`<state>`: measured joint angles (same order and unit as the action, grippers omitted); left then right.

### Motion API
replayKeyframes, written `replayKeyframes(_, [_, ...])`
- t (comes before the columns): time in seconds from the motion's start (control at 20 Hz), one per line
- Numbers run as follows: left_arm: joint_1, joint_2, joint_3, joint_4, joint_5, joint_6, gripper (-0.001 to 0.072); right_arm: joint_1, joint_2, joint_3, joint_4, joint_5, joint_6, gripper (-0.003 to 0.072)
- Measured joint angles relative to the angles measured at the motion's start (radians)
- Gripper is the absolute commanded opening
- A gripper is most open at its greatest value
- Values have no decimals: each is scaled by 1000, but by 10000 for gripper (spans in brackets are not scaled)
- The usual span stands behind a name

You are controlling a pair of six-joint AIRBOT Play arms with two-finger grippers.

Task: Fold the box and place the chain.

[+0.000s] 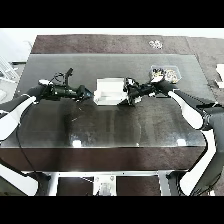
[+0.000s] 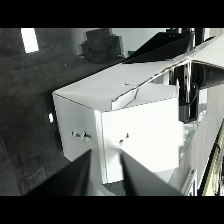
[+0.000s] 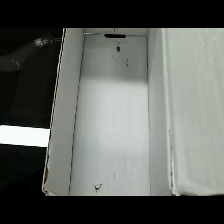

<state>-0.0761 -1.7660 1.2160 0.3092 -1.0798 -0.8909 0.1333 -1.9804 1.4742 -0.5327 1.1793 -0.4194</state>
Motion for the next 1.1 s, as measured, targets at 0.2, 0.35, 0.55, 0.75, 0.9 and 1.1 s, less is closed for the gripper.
replayKeyframes(0.2, [-3,0,0,-15,-2,11,414,0,0,0,0,0,0,587])
replayKeyframes(0.35, [-5,0,0,-25,-5,12,414,0,0,0,0,0,0,587])
replayKeyframes(0.55, [-24,0,0,-30,9,-7,410,0,0,0,0,0,0,587])
replayKeyframes(0.75, [-43,0,0,-28,34,-40,410,0,0,0,0,0,0,587])
replayKeyframes(0.9, [-50,0,0,-26,45,-61,410,0,0,0,0,0,0,587])
replayKeyframes(1.1, [-59,0,11,-5,61,-102,410,0,0,0,0,0,0,587])
